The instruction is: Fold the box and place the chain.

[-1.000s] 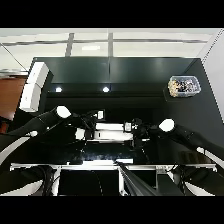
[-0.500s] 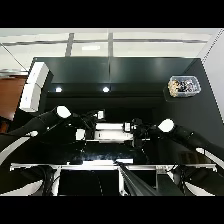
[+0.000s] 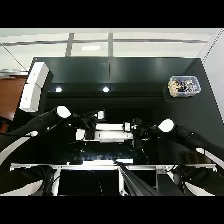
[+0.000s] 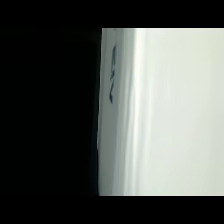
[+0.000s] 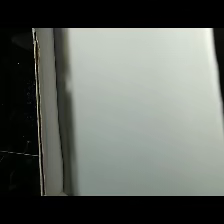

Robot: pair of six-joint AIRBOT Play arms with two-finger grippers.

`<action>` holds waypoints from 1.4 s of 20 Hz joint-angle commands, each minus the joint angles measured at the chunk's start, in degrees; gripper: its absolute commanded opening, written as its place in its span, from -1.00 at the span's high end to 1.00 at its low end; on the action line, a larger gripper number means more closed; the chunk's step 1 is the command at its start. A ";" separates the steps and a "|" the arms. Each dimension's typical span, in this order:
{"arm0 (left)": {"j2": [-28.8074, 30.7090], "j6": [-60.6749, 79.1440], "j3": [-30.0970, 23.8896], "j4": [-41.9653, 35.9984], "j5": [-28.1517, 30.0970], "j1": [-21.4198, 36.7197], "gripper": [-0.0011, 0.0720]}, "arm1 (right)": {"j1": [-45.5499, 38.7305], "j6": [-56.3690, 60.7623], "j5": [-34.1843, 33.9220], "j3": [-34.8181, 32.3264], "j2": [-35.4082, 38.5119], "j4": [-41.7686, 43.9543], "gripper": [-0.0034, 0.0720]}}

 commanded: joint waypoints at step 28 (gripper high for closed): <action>24.20 -44.76 -8.52 -4.59 -9.97 -1.05 0.89 | 0.04 -0.02 -0.09 0.07 -0.02 0.00 -0.55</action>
